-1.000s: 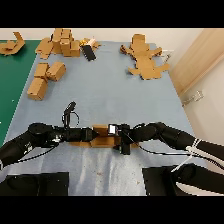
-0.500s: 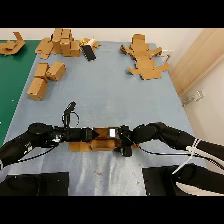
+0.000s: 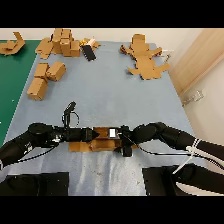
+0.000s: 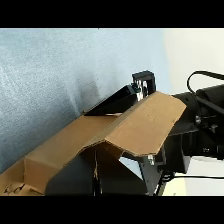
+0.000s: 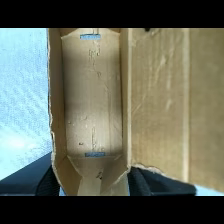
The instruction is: Fold the box.
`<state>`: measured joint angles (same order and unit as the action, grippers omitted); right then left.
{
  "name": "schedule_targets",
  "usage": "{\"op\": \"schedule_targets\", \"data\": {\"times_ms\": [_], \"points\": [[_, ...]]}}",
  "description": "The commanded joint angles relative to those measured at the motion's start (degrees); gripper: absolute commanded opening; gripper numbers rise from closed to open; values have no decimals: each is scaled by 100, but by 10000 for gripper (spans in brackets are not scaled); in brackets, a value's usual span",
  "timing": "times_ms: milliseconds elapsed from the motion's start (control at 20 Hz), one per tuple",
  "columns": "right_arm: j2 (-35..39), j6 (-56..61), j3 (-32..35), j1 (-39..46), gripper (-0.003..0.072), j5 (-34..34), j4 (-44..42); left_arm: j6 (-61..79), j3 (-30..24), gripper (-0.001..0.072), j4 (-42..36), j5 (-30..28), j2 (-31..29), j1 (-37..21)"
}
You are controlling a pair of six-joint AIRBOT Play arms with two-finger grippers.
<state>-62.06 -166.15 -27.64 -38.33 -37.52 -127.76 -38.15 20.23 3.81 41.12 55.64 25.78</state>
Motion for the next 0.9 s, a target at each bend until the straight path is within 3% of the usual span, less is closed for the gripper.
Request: {"op": "schedule_targets", "data": {"times_ms": [0, 250, 500, 850], "points": [[0, 0, -2, 0, 522, -4, 2, 0, -2, 10, 2, -2, -2, -7], [0, 0, -2, 0, 522, -13, 4, 0, 0, 10, 4, -4, -2, -7], [0, 0, -2, 0, 522, -63, 4, 0, 107, 10, 2, -1462, 9, -50], [0, 0, -2, 0, 522, -72, 4, -22, 111, 10, -407, -1462, 9, -46]]}}
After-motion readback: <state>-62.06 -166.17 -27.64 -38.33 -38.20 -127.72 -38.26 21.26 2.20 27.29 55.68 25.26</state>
